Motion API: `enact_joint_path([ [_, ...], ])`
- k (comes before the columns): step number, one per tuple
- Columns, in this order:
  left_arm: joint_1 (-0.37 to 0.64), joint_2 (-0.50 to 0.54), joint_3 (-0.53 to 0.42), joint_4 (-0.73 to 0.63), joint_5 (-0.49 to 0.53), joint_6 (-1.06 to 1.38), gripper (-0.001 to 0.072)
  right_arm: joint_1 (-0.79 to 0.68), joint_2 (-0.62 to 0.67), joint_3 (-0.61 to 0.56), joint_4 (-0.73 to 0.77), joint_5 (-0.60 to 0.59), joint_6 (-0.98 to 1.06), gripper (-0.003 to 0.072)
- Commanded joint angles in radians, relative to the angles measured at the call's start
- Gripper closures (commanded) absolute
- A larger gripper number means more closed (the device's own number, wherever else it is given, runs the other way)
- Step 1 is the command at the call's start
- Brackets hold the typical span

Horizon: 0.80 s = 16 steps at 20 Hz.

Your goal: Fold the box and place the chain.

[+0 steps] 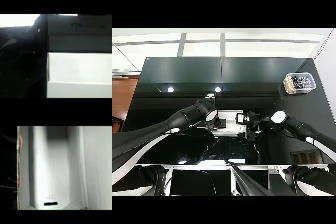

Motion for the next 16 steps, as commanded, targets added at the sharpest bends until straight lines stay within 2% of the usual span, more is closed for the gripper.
enact_joint_path([
  [1,0.0,0.0,0.001,0.001,-0.005,0.0,0.0683,-0.001,0.04,0.0,-0.035,0.02,0.071,0.0037],
  [5,0.0,0.0,0.001,0.001,-0.008,0.0,0.0682,-0.019,0.161,0.0,-0.209,0.113,0.198,0.0039],
  [12,0.0,0.0,0.001,0.001,-0.008,0.0,0.0681,-0.05,0.177,0.0,-0.216,0.127,0.185,0.0042],
  [13,0.0,0.0,0.001,0.001,-0.008,0.0,0.0681,-0.048,0.175,0.0,-0.211,0.136,0.174,0.0073],
  [14,0.0,0.0,0.001,0.001,-0.008,0.0,0.0681,-0.043,0.173,-0.002,-0.21,0.139,0.171,0.0273],
  [16,0.0,0.0,0.001,0.0,-0.008,0.0,0.0681,-0.043,0.154,-0.002,-0.188,0.132,0.17,0.0284],
])
